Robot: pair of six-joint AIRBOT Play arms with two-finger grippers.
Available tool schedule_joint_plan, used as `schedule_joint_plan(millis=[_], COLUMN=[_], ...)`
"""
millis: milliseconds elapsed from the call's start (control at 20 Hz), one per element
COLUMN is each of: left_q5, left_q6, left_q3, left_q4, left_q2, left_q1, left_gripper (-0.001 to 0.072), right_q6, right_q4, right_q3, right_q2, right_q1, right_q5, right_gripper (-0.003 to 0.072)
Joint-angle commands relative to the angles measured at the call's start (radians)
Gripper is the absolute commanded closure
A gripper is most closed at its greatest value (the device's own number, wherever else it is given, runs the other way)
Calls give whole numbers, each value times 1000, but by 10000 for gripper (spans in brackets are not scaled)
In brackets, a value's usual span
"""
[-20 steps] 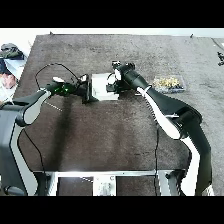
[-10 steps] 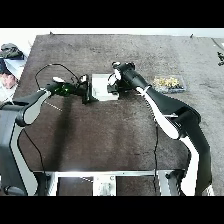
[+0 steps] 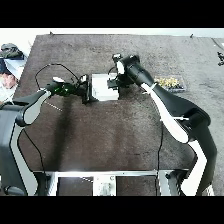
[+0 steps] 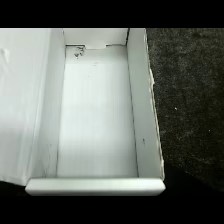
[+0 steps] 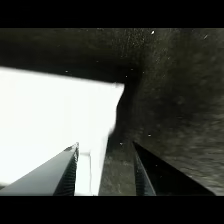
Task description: Fold the box and place the chain.
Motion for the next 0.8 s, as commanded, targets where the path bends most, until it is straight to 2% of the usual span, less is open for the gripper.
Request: schedule_joint_plan(millis=[0,100,200,250,300,400,500,600,750], left_q5=[1,1,1,1,1,1,1,1,1], left_q6=[0,0,0,0,0,0,0,0,0], left_q3=[0,1,1,1,1,1,1,1,1], left_q4=[0,0,0,0,0,0,0,0,0], left_q2=[0,0,0,0,0,0,0,0,0], left_q1=[1,1,1,1,1,1,1,1,1], left_gripper=[433,434,434,433,433,433,434,434,433], right_q6=[-120,-124,-143,-142,-142,-117,-109,-102,-156], right_q4=[3,2,-14,-37,-42,-42,-32,-5,68], right_q3=[-32,-141,-302,-394,-494,-672,-803,-854,-851], right_q2=[92,188,311,375,436,536,603,622,604], right_q1=[1,1,0,-5,-23,-84,-168,-269,-426], right_q5=[-14,-120,-295,-380,-467,-591,-666,-691,-677], right_gripper=[297,297,298,320,398,411,411,411,411])
